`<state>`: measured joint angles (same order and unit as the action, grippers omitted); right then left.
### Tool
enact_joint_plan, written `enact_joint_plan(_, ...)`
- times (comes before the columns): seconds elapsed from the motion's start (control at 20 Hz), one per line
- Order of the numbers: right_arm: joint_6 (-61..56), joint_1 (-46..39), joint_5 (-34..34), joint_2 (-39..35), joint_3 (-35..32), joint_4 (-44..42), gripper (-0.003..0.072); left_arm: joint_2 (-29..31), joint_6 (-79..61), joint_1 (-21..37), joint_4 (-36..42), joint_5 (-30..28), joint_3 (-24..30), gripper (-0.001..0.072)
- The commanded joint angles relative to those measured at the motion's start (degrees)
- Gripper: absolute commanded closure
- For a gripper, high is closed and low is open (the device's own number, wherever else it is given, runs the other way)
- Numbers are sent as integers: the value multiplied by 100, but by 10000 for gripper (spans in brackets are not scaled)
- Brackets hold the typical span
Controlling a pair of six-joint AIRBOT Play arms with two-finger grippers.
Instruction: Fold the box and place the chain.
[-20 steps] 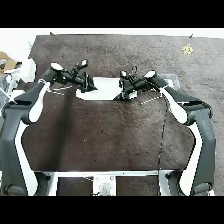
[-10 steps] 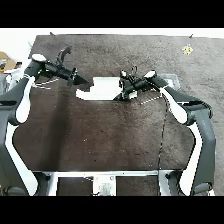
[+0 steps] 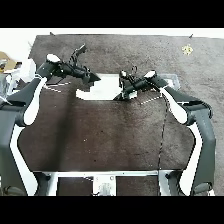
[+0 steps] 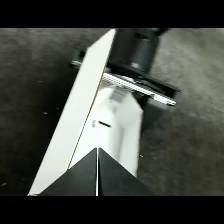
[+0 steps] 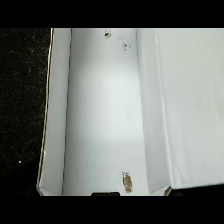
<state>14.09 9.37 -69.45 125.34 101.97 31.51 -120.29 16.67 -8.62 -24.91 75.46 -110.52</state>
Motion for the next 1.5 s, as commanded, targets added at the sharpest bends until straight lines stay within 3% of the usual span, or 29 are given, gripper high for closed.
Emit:
enact_joint_plan(0.0,0,-2,0,0,0,0,293,-35,304,-50,-391,-927,0,697)
enact_joint_plan(0.15,0,-2,0,0,0,0,293,-197,608,-50,-562,-1241,0,697)
enact_joint_plan(0.9,0,-2,-2,0,0,0,293,-472,728,-48,-896,-782,-20,697)
enact_joint_plan(1.1,0,-2,0,0,0,0,293,-83,728,31,-874,-883,-20,698)
enact_joint_plan(1.45,0,-2,-2,0,0,0,293,1147,664,505,-1012,-160,-20,697)
